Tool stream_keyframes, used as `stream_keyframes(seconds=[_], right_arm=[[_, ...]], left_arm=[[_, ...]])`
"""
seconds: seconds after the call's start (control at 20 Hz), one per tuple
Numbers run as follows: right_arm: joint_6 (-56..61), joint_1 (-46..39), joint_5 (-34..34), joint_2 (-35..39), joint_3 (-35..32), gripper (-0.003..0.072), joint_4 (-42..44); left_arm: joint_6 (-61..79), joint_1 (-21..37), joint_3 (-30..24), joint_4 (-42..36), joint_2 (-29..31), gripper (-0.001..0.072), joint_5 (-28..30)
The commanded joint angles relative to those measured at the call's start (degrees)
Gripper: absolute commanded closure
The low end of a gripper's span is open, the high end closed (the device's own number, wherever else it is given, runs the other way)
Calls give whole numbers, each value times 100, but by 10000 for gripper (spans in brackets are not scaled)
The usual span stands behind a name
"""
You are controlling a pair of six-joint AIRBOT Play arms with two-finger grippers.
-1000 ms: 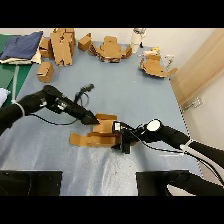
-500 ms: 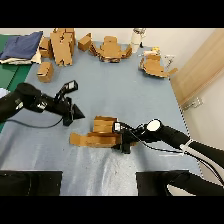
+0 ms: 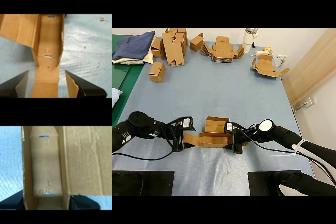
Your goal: Fold the box.
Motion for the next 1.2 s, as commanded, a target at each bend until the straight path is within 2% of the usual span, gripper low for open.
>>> stream_keyframes(seconds=[0.0,0.2,0.4,0.45,0.5,0.65,0.95,1.15], right_arm=[[0,0,2,-2,4,109,0],[0,0,2,-2,4,109,2],[0,0,2,-2,4,108,2],[0,0,2,-2,4,109,2],[0,0,2,-2,4,109,2],[0,0,2,-2,4,108,2],[0,0,2,-2,4,109,2],[0,0,2,-2,4,108,2]], left_arm=[[87,-485,-127,7,70,22,483],[76,-916,-127,-81,-192,23,1012],[57,-1001,-127,-417,-341,42,1357],[61,-1001,-122,-411,-341,211,1370],[61,-1003,-122,-409,-341,336,1360],[63,-1003,-122,-411,-341,593,1327],[63,-1021,-116,-750,-341,605,1314],[70,-1235,-116,-726,-341,606,1381]])
